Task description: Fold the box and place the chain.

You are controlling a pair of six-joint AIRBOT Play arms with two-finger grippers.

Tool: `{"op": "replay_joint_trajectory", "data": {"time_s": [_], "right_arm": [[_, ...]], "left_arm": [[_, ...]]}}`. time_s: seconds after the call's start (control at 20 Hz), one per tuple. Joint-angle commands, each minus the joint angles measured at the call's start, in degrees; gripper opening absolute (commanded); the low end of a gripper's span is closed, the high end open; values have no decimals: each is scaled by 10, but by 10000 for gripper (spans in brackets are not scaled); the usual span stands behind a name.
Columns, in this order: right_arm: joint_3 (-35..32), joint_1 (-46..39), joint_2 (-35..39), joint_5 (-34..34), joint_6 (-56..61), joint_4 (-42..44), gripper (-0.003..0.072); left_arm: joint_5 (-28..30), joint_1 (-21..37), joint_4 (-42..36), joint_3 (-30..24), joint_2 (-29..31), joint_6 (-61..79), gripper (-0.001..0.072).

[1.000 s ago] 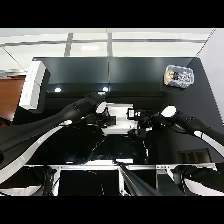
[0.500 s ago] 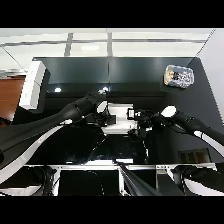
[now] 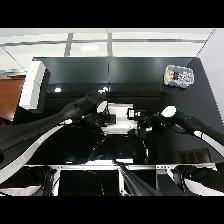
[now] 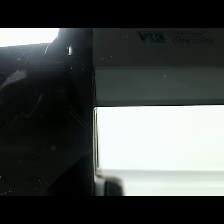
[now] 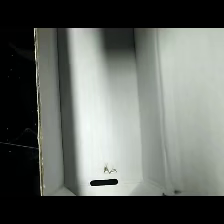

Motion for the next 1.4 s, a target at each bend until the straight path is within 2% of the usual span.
{"op": "replay_joint_trajectory", "data": {"time_s": [0.0,0.2,0.25,0.3,0.35,0.5,0.7,0.9,0.95,1.0,1.05,1.15,1.35], "right_arm": [[0,1,0,0,0,0,222],[0,1,0,0,0,0,223],[0,1,0,-3,0,2,278],[0,1,0,-3,6,2,619],[1,1,2,-2,23,1,720],[1,-2,36,36,49,-47,720],[2,-2,113,42,93,-152,720],[2,-5,130,38,96,-170,720],[2,-5,130,37,95,-168,683],[2,-5,130,37,95,-167,516],[2,-5,130,37,95,-165,425],[2,-5,129,38,95,-153,190],[2,-4,116,39,95,-57,190]], "left_arm": [[12,0,-11,0,0,0,29],[14,0,-15,0,0,0,29],[14,0,-14,0,0,0,28],[14,0,-14,0,0,0,27],[14,0,-14,0,0,0,27],[12,0,-13,1,0,0,27],[10,0,-13,1,0,3,27],[10,0,-13,1,0,4,27],[10,0,-13,1,0,4,28],[10,0,-13,1,0,4,28],[10,0,-13,1,0,4,28],[10,0,-13,1,0,4,28],[10,0,-13,0,0,4,28]]}}
